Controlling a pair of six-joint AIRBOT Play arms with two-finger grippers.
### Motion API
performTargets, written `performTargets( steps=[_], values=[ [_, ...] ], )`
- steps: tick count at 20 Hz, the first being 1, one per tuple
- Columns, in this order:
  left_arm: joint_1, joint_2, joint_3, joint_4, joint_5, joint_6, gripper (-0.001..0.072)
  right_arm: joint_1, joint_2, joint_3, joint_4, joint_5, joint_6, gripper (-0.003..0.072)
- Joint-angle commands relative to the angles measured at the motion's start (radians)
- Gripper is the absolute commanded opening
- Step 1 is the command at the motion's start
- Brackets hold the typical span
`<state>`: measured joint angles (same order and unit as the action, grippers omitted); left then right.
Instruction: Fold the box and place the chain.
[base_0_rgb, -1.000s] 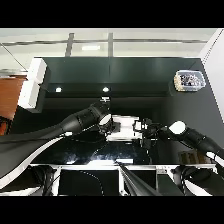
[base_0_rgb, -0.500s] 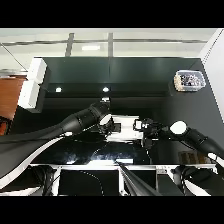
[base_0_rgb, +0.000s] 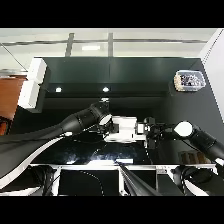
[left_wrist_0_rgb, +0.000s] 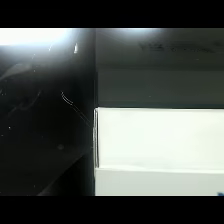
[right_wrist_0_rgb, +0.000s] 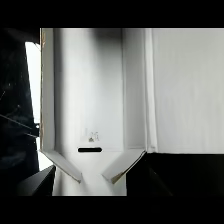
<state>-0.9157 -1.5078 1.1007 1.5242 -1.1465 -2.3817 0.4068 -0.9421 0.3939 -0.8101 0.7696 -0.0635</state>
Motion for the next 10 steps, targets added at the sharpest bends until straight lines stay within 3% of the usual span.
performTargets(
  steps=[1,3,5,6,7,10],
  values=[
    [0.000,0.000,0.000,0.004,0.013,-0.002,0.0027,0.000,-0.018,0.001,-0.025,0.004,-0.001,0.0696],
    [0.000,0.000,0.000,0.004,0.012,-0.002,0.0028,0.000,-0.029,0.001,0.010,0.004,-0.003,0.0424],
    [0.000,0.000,0.000,0.003,0.012,-0.002,0.0027,0.000,-0.036,0.001,0.098,0.003,-0.009,0.0410],
    [0.000,0.000,0.000,0.003,0.012,-0.002,0.0027,0.000,-0.043,0.001,0.150,0.003,-0.008,0.0295],
    [0.000,0.000,0.000,0.004,0.012,-0.002,0.0028,0.003,-0.052,0.001,0.185,0.003,-0.008,0.0238],
    [0.000,0.000,0.000,0.003,0.012,-0.002,0.0028,0.047,-0.056,0.001,0.209,-0.015,0.002,0.0237]
  ],
)
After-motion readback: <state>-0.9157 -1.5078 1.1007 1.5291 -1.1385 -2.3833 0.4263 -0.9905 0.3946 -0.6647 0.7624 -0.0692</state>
